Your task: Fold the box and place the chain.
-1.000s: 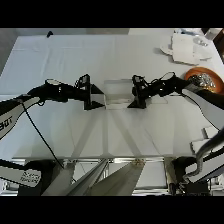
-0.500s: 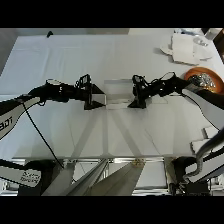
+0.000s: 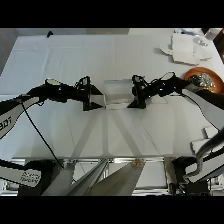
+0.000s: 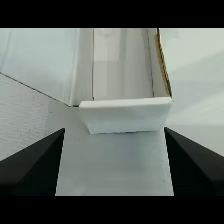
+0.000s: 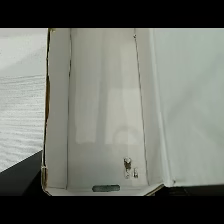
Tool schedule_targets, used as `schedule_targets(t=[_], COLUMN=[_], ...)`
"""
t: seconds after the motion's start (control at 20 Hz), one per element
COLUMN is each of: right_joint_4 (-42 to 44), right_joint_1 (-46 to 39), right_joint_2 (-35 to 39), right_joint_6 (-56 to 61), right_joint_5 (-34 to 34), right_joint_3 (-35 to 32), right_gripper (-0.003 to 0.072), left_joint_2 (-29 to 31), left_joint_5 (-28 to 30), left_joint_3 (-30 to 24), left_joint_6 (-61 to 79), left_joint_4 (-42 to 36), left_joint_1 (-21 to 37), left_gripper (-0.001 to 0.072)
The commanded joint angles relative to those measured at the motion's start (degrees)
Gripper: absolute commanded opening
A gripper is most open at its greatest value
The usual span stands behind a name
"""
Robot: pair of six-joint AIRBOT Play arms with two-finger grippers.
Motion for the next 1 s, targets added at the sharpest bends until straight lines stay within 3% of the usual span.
schedule_targets(t=[0.0,0.4,0.95], right_joint_4=[0.0,0.0,0.0], right_joint_1=[0.0,0.0,0.0], right_joint_2=[0.0,0.0,0.0], right_joint_6=[0.0,0.0,0.0], right_joint_5=[0.0,0.0,0.0], right_joint_3=[0.1,0.1,0.1], right_gripper=[0.0536,0.0536,0.0536], left_joint_2=[0.2,0.0,0.0], left_joint_5=[-0.1,2.1,0.2], left_joint_3=[0.0,0.0,0.0], left_joint_6=[-1.2,-5.1,-5.5], left_joint_4=[1.8,-1.8,0.7], left_joint_1=[-0.3,-2.0,-2.3], left_gripper=[0.0698,0.0699,0.0698])
